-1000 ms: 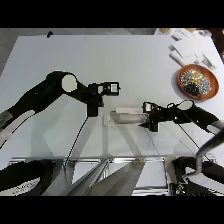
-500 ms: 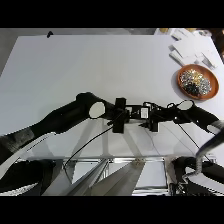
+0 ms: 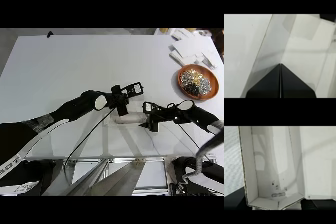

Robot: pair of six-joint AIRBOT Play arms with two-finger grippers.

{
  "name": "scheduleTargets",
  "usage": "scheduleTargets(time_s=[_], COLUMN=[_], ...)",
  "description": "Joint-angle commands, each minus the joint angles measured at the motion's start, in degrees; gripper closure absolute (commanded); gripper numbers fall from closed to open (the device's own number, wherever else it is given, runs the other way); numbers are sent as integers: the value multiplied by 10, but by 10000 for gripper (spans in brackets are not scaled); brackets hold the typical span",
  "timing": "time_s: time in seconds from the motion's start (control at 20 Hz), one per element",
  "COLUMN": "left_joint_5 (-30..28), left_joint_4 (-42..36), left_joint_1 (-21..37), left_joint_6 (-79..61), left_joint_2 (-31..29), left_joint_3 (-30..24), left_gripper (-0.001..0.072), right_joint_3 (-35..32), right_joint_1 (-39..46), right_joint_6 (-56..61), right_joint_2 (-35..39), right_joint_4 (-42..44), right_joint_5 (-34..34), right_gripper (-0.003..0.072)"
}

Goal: Fold the box and place the chain.

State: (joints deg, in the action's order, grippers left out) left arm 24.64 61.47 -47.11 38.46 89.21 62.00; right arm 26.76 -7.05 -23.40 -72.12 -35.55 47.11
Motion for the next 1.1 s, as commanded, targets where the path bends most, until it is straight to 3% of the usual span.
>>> scheduleTargets(time_s=[0.0,0.1,0.3,0.5,0.85,0.9,0.95,1.05], left_joint_5=[12,40,173,285,251,252,250,249], left_joint_4=[-8,-6,22,53,54,54,54,50], left_joint_1=[7,6,7,8,48,56,62,72], left_joint_6=[4,4,4,4,-24,-52,-89,-161], left_joint_2=[7,-26,-103,-116,-112,-112,-112,-112], left_joint_3=[0,0,0,0,-87,-98,-107,-119], left_gripper=[703,703,703,703,699,681,617,595], right_joint_3=[0,0,0,0,0,0,0,0], right_joint_1=[0,0,0,0,0,0,0,0], right_joint_6=[0,0,0,0,0,0,0,0], right_joint_2=[0,0,0,0,0,0,0,0], right_joint_4=[0,0,0,0,0,0,0,0], right_joint_5=[0,0,0,0,0,0,0,0], right_gripper=[369,369,369,369,369,369,369,369])
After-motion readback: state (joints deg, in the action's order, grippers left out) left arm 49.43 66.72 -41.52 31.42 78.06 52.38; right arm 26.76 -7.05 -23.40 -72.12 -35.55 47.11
